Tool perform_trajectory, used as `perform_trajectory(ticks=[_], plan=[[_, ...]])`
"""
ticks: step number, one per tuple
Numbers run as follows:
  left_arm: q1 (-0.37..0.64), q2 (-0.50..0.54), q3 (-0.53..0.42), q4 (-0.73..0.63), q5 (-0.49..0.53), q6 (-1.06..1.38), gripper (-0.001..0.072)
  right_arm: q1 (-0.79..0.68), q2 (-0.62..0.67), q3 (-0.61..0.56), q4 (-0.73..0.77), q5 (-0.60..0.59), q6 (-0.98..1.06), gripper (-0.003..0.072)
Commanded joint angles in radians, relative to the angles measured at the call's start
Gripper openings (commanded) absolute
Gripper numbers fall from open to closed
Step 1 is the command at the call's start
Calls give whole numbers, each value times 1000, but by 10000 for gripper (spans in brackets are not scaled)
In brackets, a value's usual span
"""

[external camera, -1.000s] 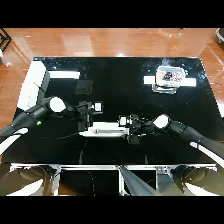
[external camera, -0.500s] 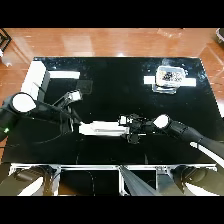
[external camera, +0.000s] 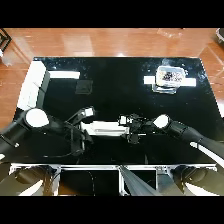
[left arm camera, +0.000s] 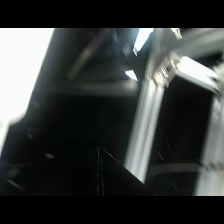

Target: Fold the box and place the chain.

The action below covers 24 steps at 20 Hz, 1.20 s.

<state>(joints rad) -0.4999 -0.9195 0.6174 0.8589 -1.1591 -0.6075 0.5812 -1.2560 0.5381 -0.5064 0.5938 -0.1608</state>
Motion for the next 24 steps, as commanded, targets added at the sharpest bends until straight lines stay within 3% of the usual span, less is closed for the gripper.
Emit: perform_trajectory(ticks=[1, 3, 5, 9, 13, 17, 21, 23, 24], plan=[[-145, -2, -28, -34, 447, -6, 27, 0, -1, 0, 0, 0, 0, 332], [-190, -21, -28, -34, 696, -6, 27, 0, -1, 0, 0, 0, 0, 332], [-198, -67, -28, -34, 880, -6, 29, 0, -1, 0, 0, 0, 0, 332], [-192, -175, -28, -32, 991, -5, 29, 0, -1, 0, 0, 0, 0, 332], [-192, -267, -28, -32, 947, -6, 29, 0, -1, 0, 0, 0, 0, 332], [-187, -275, -24, 16, 874, 0, 29, 0, -1, 0, 0, 0, 0, 331], [-85, -135, 15, 98, 836, -3, 29, 0, -1, 0, 0, 0, 0, 332], [-2, -45, 15, 98, 692, -3, 31, 0, -1, 0, 0, 0, 0, 332], [41, -15, 15, 101, 571, -2, 31, 0, -1, 0, 0, 0, 0, 332]])
